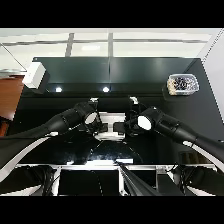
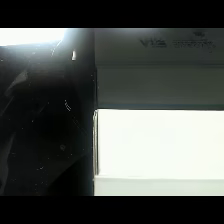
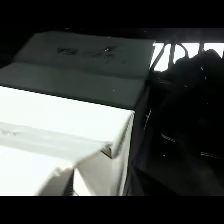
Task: Fold the box and place the chain.
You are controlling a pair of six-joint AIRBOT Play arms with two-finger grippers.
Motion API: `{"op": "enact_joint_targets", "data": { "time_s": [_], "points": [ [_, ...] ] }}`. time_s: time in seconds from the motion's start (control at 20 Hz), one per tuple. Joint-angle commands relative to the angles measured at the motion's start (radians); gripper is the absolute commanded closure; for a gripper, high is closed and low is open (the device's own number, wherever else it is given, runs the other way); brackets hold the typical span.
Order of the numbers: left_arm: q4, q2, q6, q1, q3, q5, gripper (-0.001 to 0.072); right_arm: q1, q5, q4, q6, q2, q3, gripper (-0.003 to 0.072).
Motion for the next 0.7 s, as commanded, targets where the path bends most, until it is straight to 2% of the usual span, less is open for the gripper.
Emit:
{"op": "enact_joint_targets", "data": {
  "time_s": [0.0,0.1,0.15,0.65],
  "points": [
    [0.0,0.0,0.0,0.0,0.0,0.0,0.0682,0.018,0.063,-0.061,0.023,-0.049,0.059,0.0338],
    [0.0,0.0,0.0,0.0,0.0,0.001,0.0682,0.044,0.097,-0.108,0.053,-0.077,0.092,0.0338],
    [0.0,0.0,0.0,0.0,0.0,0.001,0.0682,0.056,0.1,-0.128,0.068,-0.087,0.101,0.0377],
    [0.0,0.0,0.0,0.0,0.0,0.002,0.0682,0.071,0.143,-0.175,0.115,-0.14,0.116,0.0378]
  ]
}}
